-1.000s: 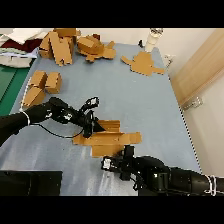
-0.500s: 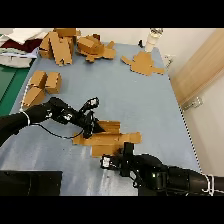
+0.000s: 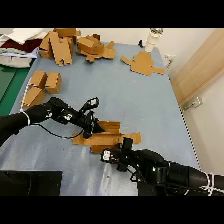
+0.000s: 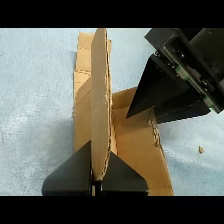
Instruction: Fold the box.
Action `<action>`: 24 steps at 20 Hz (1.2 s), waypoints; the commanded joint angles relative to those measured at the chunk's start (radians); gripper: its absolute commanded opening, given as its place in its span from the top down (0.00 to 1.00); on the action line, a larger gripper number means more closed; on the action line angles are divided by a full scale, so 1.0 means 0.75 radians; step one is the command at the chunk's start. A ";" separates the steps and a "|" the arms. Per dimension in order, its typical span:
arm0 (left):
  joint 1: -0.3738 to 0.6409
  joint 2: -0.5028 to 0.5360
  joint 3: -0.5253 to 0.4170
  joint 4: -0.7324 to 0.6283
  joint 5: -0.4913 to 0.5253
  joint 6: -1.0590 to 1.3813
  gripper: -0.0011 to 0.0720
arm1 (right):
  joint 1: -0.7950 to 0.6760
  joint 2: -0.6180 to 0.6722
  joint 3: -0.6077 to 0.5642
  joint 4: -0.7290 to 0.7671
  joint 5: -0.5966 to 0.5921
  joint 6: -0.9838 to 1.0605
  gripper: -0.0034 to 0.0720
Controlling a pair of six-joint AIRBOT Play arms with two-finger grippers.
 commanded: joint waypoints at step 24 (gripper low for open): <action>0.001 -0.001 0.002 -0.001 0.002 0.001 0.97 | -0.621 0.123 -0.008 1.404 -0.047 -1.524 0.54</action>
